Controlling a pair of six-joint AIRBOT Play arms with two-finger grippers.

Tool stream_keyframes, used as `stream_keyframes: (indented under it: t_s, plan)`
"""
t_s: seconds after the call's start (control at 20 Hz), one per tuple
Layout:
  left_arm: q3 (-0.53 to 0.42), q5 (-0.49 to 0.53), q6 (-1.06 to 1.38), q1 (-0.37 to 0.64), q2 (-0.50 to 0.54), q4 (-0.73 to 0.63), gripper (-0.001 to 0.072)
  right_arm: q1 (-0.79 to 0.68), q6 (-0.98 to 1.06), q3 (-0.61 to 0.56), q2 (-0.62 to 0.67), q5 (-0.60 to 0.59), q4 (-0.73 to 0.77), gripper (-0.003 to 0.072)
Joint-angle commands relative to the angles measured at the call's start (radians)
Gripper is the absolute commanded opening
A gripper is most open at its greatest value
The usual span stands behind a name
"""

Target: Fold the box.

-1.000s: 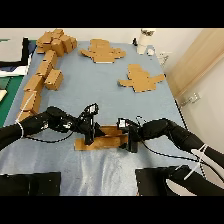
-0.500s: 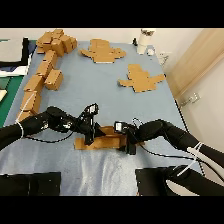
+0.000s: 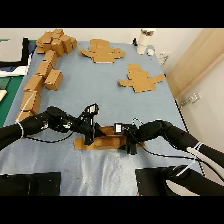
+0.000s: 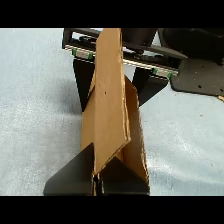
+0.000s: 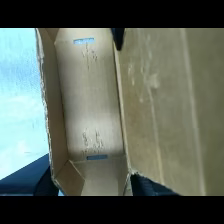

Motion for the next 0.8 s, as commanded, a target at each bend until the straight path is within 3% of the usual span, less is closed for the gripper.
stream_keyframes:
  t_s: [0.0, 0.75]
  plan:
    - [0.0, 0.0, 0.0, 0.0, 0.0, 0.0, 0.0011, 0.001, 0.0, 0.0, -0.004, 0.008, -0.005, 0.0501]
    - [0.0, 0.0, 0.0, 0.0, 0.0, 0.0, 0.0011, 0.001, 0.0, 0.0, -0.029, 0.009, -0.005, 0.0501]
